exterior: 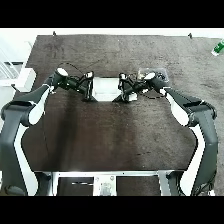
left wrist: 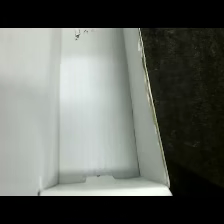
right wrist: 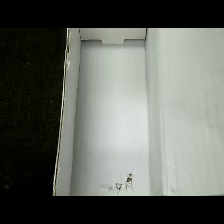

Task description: Fold the box and place the chain.

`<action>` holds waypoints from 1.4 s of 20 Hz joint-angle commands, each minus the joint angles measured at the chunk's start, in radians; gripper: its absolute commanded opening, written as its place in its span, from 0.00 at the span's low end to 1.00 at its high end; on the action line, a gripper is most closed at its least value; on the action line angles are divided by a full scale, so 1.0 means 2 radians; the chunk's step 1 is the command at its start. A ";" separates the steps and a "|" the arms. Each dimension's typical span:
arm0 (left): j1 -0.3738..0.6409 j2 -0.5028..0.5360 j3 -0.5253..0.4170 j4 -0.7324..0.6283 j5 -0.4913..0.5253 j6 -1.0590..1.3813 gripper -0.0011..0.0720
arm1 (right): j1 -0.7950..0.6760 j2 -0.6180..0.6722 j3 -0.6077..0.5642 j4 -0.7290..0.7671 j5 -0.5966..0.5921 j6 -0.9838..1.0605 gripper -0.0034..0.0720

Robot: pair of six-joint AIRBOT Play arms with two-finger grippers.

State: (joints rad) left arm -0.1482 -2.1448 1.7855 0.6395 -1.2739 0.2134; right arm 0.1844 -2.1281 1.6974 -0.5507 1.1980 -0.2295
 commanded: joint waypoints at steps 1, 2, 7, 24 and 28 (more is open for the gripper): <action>-0.002 -0.002 0.004 0.003 -0.002 -0.009 0.94 | 0.000 0.000 0.000 0.000 0.000 0.000 0.61; -0.002 -0.002 0.004 0.004 0.000 -0.012 0.94 | 0.000 0.000 0.000 0.000 0.000 0.000 0.61; -0.002 -0.002 0.004 0.007 0.000 -0.018 0.93 | 0.000 0.000 0.000 0.000 0.000 0.000 0.61; -0.002 -0.002 0.005 0.015 -0.004 -0.024 0.68 | 0.000 0.000 0.000 0.000 0.000 0.000 0.61; -0.002 -0.002 0.005 0.015 -0.002 -0.025 0.68 | 0.000 0.000 0.000 0.000 0.000 0.000 0.61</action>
State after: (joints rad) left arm -0.1528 -2.1490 1.7958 0.6685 -1.2797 0.1631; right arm 0.1844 -2.1284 1.6974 -0.5503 1.1984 -0.2287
